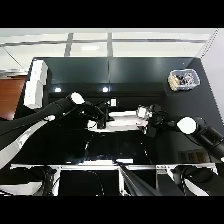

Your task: Fold the box and place the chain.

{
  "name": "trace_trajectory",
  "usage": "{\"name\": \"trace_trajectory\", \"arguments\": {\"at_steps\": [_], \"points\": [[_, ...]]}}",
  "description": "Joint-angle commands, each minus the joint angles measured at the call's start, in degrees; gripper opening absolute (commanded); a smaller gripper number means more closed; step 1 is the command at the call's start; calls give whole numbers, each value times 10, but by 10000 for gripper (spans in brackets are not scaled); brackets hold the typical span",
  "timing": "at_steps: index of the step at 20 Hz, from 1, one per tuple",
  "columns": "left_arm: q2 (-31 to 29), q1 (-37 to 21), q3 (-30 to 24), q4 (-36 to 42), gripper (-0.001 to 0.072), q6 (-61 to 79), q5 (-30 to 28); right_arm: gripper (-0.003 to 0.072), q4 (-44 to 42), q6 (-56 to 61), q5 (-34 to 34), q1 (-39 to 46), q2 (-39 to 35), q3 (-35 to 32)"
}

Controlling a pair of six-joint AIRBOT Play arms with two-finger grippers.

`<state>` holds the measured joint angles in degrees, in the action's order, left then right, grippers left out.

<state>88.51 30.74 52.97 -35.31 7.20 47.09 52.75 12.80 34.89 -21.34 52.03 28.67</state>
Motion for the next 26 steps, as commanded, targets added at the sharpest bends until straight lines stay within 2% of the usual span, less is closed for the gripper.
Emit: {"name": "trace_trajectory", "arguments": {"at_steps": [1, 3, 4, 10, 17, 21, 26], "points": [[0, 0, 0, 0, 25, 1, 0, 711, -93, -90, 30, 49, 18, 1], [0, 0, 0, 0, 25, 1, 0, 711, -188, -215, 89, 79, 48, 1], [0, 0, 0, 0, 25, 1, 1, 710, -225, -255, 93, 85, 63, 1], [0, 0, 0, 0, 26, 1, 8, 711, -288, -334, 90, 86, 111, 1], [0, -1, 0, 0, 26, 1, 10, 710, -283, -350, 109, 80, 156, 1], [0, -1, 0, 0, 26, 1, 10, 711, -233, -353, 110, 80, 164, 0], [0, -1, 0, 0, 25, 1, 10, 710, -219, -353, 110, 80, 172, -1]]}}
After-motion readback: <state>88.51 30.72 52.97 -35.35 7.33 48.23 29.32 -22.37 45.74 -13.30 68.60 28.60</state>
